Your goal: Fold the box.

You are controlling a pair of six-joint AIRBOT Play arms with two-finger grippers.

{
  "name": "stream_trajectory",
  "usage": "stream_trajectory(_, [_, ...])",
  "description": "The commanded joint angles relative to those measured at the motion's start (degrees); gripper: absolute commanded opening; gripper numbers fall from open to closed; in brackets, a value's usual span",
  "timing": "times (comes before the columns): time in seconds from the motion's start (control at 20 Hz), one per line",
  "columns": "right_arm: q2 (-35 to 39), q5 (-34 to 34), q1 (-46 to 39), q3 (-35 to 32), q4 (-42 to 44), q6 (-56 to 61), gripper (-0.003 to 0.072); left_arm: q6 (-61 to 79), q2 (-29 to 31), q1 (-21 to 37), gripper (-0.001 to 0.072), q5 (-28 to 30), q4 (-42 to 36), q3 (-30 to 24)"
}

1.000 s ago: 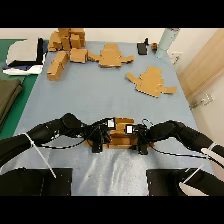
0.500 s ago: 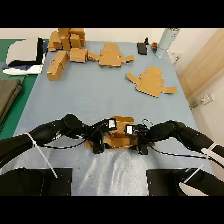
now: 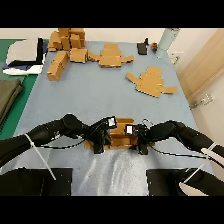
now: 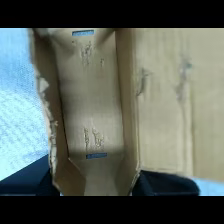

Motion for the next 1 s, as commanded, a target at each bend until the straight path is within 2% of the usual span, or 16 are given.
stream_trajectory(0.0, [-0.02,0.04,0.02,-0.02,0.02,-0.02,0.0491,-9.11,2.86,0.35,0.0013,0.66,8.07,0.04])
stream_trajectory(0.2, [-0.02,0.04,0.02,-0.02,0.02,-0.02,0.0492,-25.83,8.76,0.35,0.0013,-0.76,20.59,0.04])
stream_trajectory(0.3, [-0.02,0.04,0.02,-0.02,0.02,-0.02,0.0492,-40.13,12.76,0.55,0.0013,-1.75,28.96,0.04])
stream_trajectory(0.4, [-0.02,0.07,0.02,-0.02,0.02,-0.02,0.0492,-62.9,16.31,3.34,0.0013,-3.21,38.97,0.04])
stream_trajectory(0.5, [-0.02,0.04,0.02,-0.02,0.02,-0.02,0.0492,-80.21,18.88,9.53,0.0013,-9.14,45.97,0.04])
stream_trajectory(0.6, [-0.02,0.04,0.02,-0.02,0.0,-0.02,0.0492,-83.38,19.45,17.22,0.0012,-15.96,45.64,0.02])
stream_trajectory(0.7, [-0.02,0.04,0.02,-0.02,0.0,-0.02,0.0492,-82.58,18.38,22.45,0.0012,-20.35,40.61,-0.11])
stream_trajectory(0.8, [-0.02,0.04,0.02,-0.02,0.0,-0.02,0.0492,-80.89,16.74,23.21,0.0013,-20.59,36.94,-0.17])
stream_trajectory(0.95, [-0.02,0.04,0.02,-0.02,0.0,-0.02,0.0492,-80.76,14.25,20.61,0.0013,-18.18,33.97,-0.5])
